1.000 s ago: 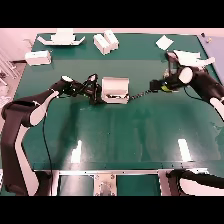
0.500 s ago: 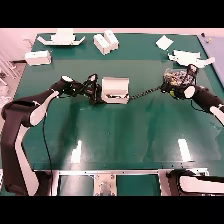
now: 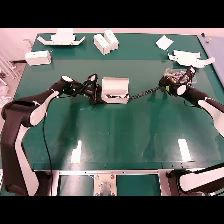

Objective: Fold the box and place the chain.

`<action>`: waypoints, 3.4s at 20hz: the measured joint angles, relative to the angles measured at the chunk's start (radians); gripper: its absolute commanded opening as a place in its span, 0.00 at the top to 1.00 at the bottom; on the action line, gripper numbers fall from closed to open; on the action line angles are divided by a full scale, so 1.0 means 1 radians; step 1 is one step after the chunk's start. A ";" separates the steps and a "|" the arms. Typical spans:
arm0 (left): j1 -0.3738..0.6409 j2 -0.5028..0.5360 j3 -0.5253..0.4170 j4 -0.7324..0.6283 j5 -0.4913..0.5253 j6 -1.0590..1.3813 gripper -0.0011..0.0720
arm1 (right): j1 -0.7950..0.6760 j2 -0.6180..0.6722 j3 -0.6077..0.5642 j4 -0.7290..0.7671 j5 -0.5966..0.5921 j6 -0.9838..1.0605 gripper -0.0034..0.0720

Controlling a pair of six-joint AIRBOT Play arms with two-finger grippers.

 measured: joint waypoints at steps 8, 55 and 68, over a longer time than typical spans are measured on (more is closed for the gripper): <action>0.000 0.000 0.000 0.000 0.000 0.000 0.33 | 0.003 -0.084 0.066 0.032 -0.024 0.021 0.64; 0.000 0.000 0.000 0.000 0.000 0.000 0.33 | 0.548 0.567 0.166 0.018 0.089 -0.267 0.95; 0.000 0.000 0.000 -0.001 0.000 0.000 0.33 | 0.613 0.513 0.223 0.037 0.025 -0.266 0.95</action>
